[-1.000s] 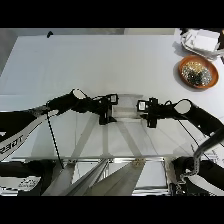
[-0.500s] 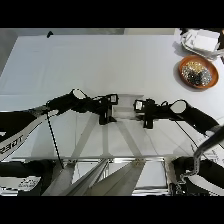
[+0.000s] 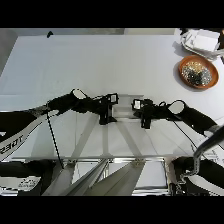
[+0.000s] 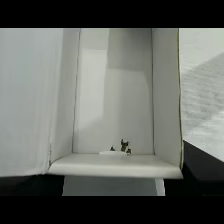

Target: Fold the box and place the chain.

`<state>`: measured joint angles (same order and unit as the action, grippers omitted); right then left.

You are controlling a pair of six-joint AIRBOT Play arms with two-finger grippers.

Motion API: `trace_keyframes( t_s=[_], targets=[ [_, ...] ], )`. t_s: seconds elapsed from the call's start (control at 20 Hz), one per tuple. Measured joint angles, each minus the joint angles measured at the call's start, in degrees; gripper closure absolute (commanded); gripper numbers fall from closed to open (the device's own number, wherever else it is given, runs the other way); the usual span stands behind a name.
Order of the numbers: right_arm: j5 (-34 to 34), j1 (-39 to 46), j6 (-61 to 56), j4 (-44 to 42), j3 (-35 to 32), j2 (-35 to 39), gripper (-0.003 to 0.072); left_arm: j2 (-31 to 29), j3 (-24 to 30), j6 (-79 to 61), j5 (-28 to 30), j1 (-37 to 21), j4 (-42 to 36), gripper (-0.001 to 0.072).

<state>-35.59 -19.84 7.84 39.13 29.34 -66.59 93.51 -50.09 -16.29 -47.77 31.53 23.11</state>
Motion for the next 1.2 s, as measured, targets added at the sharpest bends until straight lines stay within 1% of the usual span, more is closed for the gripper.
trace_keyframes(
  t_s=[0.1,0.3,0.5,0.65,0.8,0.9,1.05,1.2],
  targets=[
    [-0.7,0.5,-2.6,1.0,0.0,2.0,0.0675,0.0,0.0,0.0,0.0,0.0,0.1,0.0381],
    [-5.7,3.5,-14.7,7.1,0.0,8.3,0.0675,0.0,0.0,-0.2,-0.1,0.0,0.3,0.0381],
    [-10.4,10.8,-35.1,11.1,0.0,16.2,0.0675,0.0,0.0,-0.2,-0.1,0.0,0.3,0.0381],
    [-13.7,17.6,-50.3,15.0,-0.3,19.2,0.0675,0.0,0.0,-0.2,0.0,0.0,0.3,0.0381],
    [-16.0,23.5,-61.9,18.3,-2.6,20.2,0.0675,0.0,0.0,-0.2,0.0,0.0,0.2,0.0381],
    [-16.5,25.6,-66.2,19.2,-4.9,19.9,0.0675,0.0,0.0,-0.2,0.0,0.0,0.2,0.0381],
    [-15.8,26.9,-69.2,18.1,-7.5,17.2,0.0675,0.0,0.0,-0.2,0.0,0.0,0.2,0.0381],
    [-14.7,27.3,-66.5,13.2,-8.6,13.1,0.0675,0.0,0.0,-0.2,0.0,0.0,0.2,0.0381]
  ],
)
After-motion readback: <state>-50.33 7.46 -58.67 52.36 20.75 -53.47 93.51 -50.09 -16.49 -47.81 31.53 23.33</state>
